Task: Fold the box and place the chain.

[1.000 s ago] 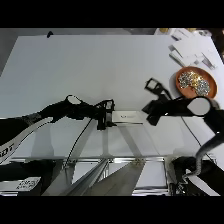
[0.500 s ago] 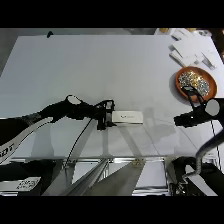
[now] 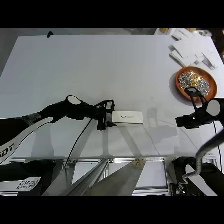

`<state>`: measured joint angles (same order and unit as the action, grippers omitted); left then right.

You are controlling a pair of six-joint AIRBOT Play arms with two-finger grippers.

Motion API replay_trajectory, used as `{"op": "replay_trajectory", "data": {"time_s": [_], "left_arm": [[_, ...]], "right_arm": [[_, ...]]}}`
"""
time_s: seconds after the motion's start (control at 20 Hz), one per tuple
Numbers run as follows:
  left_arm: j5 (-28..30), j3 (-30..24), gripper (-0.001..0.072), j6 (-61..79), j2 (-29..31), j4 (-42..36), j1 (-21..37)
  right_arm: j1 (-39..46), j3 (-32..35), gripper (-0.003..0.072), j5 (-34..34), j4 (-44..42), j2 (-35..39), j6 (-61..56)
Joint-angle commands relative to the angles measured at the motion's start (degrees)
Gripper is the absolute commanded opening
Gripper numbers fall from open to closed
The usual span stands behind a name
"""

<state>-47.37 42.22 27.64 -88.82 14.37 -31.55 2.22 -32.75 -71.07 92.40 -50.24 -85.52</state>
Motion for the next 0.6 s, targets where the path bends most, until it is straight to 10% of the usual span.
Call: {"op": "replay_trajectory", "data": {"time_s": [0.0, 0.3, 0.55], "left_arm": [[0.02, 0.00, 0.0207, 0.00, 0.02, 0.00, 0.02], [-1.22, 0.00, 0.0200, -0.24, 2.82, -0.42, 0.74], [0.96, 0.00, 0.0209, -12.46, 17.77, 2.73, 10.78]], "right_arm": [[0.04, 0.04, 0.0022, -0.11, 0.13, 0.04, -0.15], [0.04, 0.04, 0.0022, -0.11, 0.13, 0.04, -0.15], [0.04, 0.04, 0.0022, -0.11, 0.13, 0.04, -0.15]]}}
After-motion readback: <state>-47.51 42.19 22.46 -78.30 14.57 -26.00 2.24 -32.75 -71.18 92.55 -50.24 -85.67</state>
